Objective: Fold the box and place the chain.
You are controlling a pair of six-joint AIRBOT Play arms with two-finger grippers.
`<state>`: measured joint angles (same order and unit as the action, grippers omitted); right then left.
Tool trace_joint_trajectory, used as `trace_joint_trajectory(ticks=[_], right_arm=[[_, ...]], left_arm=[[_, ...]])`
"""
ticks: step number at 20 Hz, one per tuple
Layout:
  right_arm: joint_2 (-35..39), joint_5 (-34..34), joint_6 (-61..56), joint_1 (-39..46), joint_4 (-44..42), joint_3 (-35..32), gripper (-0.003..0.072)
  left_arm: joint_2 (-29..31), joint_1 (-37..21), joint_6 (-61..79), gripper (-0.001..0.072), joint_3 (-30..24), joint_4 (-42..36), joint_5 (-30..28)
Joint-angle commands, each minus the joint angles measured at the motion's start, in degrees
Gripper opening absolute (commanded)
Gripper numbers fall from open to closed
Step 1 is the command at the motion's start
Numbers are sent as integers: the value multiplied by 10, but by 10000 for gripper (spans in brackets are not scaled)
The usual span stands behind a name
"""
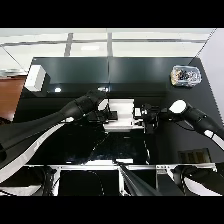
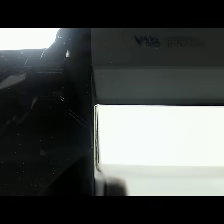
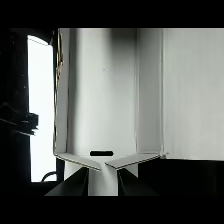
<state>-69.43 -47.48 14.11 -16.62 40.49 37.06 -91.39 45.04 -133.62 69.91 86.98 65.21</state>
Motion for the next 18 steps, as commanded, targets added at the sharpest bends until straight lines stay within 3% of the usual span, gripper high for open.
trace_joint_trajectory(ticks=[1, 4, 7, 9, 10, 11, 12, 13, 15, 18], right_arm=[[-8, -1, -6, -5, -68, 0, 187], [-32, 17, -6, -22, -137, -1, 207], [-42, 31, -10, -24, -135, -1, 205], [-42, 28, -17, -24, -135, -1, 77], [-42, 31, -29, -24, -136, -1, 269], [-42, 31, -49, -23, -132, -1, 318], [-42, 29, -76, -23, -119, -1, 111], [-42, 26, -108, -22, -104, -1, 134], [-24, 5, -196, -13, -66, 1, 13], [48, -77, -427, 54, 30, 47, 12]], left_arm=[[0, 0, 1, 22, 1, -1, -2], [0, 0, 1, 21, 1, -1, -2], [0, 0, 1, 22, 1, -1, -2], [0, 0, 1, 22, 1, -4, -2], [0, 0, 1, 22, 1, -5, -2], [0, 0, 1, 21, 1, -5, -2], [0, 0, 1, 22, 1, -5, -2], [0, -1, 1, 22, 1, -5, -2], [0, -1, 1, 21, 1, -5, -2], [0, 0, 1, 21, 1, -5, -1]])
